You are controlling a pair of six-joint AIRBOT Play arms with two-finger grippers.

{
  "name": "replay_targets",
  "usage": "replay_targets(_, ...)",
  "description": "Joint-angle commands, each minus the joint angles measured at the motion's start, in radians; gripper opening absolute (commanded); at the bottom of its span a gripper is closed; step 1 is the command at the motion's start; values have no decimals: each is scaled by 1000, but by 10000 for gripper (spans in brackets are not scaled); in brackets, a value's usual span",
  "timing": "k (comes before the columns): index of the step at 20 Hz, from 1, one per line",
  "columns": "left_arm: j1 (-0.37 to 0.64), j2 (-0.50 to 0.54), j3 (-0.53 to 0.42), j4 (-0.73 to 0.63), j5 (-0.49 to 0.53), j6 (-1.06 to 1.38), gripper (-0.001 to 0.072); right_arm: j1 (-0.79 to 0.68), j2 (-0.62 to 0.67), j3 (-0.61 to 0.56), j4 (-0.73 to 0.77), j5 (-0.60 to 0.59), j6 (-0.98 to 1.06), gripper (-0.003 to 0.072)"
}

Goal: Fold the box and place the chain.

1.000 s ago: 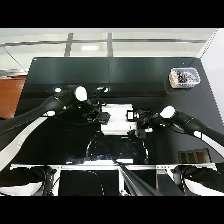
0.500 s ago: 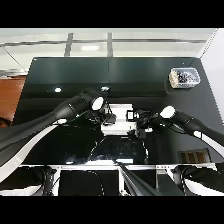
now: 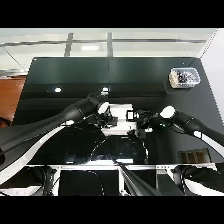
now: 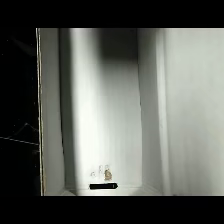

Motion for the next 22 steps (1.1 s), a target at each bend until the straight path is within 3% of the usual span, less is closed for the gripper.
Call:
replay_targets(1, -2, -3, 1, -11, 17, -20, 218, 1, -1, 0, 0, 0, 0, 239)
replay_targets(3, -2, -3, 1, -25, 18, -19, 39, 1, -1, 0, 0, 0, 0, 239)
replay_targets(6, -2, -3, 1, -29, 19, -19, 29, 1, -1, 0, 0, 0, 0, 239)
replay_targets(7, -2, -3, 1, -30, 18, -20, 35, 1, -1, 0, 0, 0, 0, 239)
replay_targets(8, -2, -3, 1, -31, 18, -20, 109, 1, -1, 0, 0, 0, 0, 239)
replay_targets(9, -2, -2, 2, -31, 14, -20, 273, 1, -1, 0, 0, 0, 0, 239)
replay_targets(10, -2, -2, 3, -31, 4, -20, 377, 1, -1, 0, 0, 0, 0, 239)
replay_targets(15, -6, -3, 3, 35, -53, -61, 378, 1, -1, 0, 0, 1, 0, 239)
replay_targets(22, -6, -4, -2, 16, -20, -106, 330, 1, -1, 0, 0, 0, 0, 239)
